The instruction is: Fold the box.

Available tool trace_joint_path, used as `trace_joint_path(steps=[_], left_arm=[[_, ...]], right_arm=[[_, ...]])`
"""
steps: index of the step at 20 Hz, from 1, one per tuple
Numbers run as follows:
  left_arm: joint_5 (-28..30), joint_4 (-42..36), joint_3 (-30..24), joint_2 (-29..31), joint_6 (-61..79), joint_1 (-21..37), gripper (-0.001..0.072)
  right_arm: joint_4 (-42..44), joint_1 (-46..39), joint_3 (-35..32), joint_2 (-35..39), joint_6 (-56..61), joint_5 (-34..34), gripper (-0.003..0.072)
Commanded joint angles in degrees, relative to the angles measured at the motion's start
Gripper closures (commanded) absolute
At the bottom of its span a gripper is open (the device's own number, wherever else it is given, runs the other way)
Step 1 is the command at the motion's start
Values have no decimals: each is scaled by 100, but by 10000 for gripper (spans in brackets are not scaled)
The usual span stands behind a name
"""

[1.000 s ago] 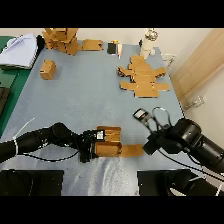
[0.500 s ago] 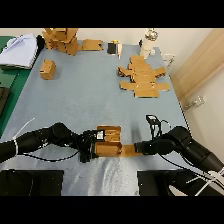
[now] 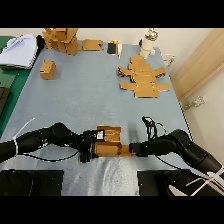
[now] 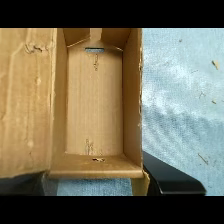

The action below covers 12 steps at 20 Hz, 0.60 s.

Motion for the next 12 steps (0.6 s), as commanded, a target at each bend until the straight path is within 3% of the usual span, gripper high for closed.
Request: trace_joint_path(steps=[1,7,12], left_arm=[[2,0,-2,4,0,-2,292],[2,0,-2,4,0,-2,292],[2,0,-2,4,0,-2,292]], right_arm=[[195,-2,-9,7,-256,57,687],[835,-2,-4,105,-765,101,686],[885,-2,17,439,-772,101,684]])
